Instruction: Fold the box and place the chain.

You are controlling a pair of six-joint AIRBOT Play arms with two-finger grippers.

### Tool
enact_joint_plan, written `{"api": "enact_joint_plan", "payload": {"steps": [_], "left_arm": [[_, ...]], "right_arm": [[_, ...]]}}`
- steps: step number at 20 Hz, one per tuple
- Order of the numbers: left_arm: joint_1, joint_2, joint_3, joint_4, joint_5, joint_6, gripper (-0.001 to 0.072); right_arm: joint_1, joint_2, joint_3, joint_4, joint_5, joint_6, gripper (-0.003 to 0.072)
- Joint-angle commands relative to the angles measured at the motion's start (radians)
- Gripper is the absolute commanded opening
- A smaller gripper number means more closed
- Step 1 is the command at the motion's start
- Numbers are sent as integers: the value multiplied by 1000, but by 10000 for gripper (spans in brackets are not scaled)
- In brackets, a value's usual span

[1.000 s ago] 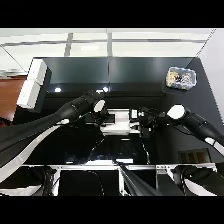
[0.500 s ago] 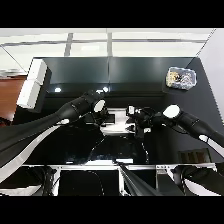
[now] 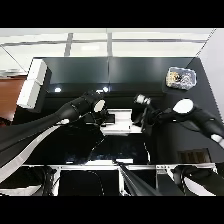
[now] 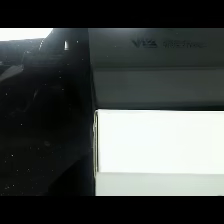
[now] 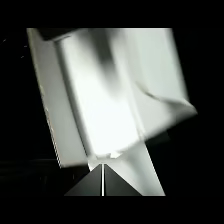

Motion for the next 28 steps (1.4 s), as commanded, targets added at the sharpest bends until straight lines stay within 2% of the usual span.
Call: {"api": "enact_joint_plan", "payload": {"steps": [1,2,3,5,7,9,12,15,19,23,28], "left_arm": [[1,0,0,-1,0,2,27],[1,0,0,-1,0,2,27],[1,0,0,-1,3,2,27],[1,0,0,-2,4,2,27],[1,0,0,-1,4,2,27],[1,0,0,-1,4,2,27],[1,0,0,-1,4,2,27],[1,0,0,-1,5,2,27],[1,0,0,-2,4,2,27],[1,0,0,-1,4,2,27],[1,0,0,-1,4,2,27]], "right_arm": [[-209,122,49,-291,149,573,13],[-297,139,33,-359,146,689,13],[-397,141,-5,-352,120,793,13],[-557,121,-103,-200,69,857,12],[-622,58,-193,2,69,838,13],[-581,-31,-240,128,75,763,12],[-419,-155,-246,272,64,666,12],[-293,-216,-239,394,30,566,13],[-257,-221,-187,377,53,475,13],[-257,-221,-86,351,172,485,13],[-279,-220,19,188,218,575,13]]}}
